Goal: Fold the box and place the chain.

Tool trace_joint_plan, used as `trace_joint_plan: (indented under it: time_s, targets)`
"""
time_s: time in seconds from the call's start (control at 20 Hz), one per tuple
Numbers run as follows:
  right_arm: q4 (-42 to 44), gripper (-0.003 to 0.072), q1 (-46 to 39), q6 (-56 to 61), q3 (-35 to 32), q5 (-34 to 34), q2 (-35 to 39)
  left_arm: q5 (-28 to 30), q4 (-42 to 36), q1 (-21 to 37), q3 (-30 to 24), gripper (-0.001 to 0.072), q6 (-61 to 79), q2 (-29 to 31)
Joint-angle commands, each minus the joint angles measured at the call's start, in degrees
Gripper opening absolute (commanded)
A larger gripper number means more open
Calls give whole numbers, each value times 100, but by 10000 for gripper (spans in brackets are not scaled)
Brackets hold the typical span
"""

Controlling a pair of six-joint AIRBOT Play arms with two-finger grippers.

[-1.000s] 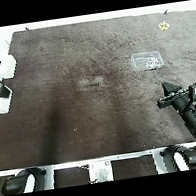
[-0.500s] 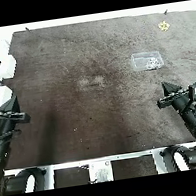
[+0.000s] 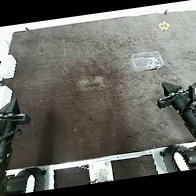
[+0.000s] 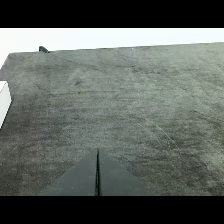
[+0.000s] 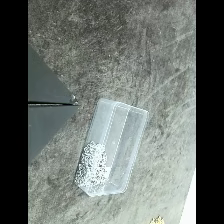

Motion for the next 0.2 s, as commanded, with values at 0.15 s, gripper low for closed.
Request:
trace_joint_plan:
  time_s: [0.15]
  targets:
    - [0, 3, -2, 2, 0, 0, 0, 0, 4, -2, -7, 9, 0, 4]
